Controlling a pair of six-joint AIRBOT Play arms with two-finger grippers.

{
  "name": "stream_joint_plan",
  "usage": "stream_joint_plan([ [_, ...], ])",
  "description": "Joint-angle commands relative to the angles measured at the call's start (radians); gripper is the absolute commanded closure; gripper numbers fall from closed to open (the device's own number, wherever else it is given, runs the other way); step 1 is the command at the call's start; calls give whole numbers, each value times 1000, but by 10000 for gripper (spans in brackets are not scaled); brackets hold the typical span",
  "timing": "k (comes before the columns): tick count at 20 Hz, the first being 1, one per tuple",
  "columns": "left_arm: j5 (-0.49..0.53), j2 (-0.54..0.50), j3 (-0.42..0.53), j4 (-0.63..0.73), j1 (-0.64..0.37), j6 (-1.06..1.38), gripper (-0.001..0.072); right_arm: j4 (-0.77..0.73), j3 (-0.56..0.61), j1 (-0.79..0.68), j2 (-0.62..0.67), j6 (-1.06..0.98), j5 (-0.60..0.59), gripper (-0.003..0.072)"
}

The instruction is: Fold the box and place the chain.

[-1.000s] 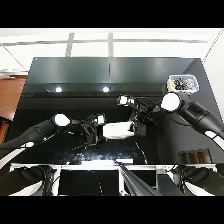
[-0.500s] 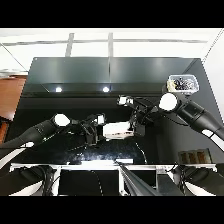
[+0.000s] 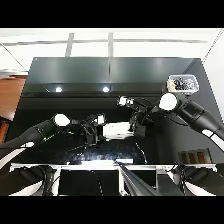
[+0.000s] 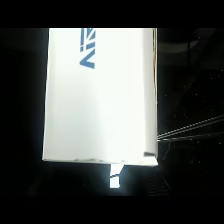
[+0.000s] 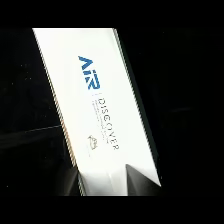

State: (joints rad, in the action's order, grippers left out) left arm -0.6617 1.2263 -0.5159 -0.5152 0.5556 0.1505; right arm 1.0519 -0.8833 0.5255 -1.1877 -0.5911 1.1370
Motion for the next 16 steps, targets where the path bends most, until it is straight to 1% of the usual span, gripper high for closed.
stream_joint_plan([
  [1, 0, 1, 0, 0, 1, 0, 379, 0, 1, 0, 0, -5, 0, 441],
  [13, 0, 1, 0, 0, 1, 0, 379, -1, 1, 6, 0, -5, 11, 438],
  [14, 0, 1, 0, 0, 1, 0, 379, 1, 1, 14, 0, -5, 11, 412],
  [16, 0, 1, 0, 0, 1, 0, 379, 3, 1, 28, 0, -5, -2, 412],
])
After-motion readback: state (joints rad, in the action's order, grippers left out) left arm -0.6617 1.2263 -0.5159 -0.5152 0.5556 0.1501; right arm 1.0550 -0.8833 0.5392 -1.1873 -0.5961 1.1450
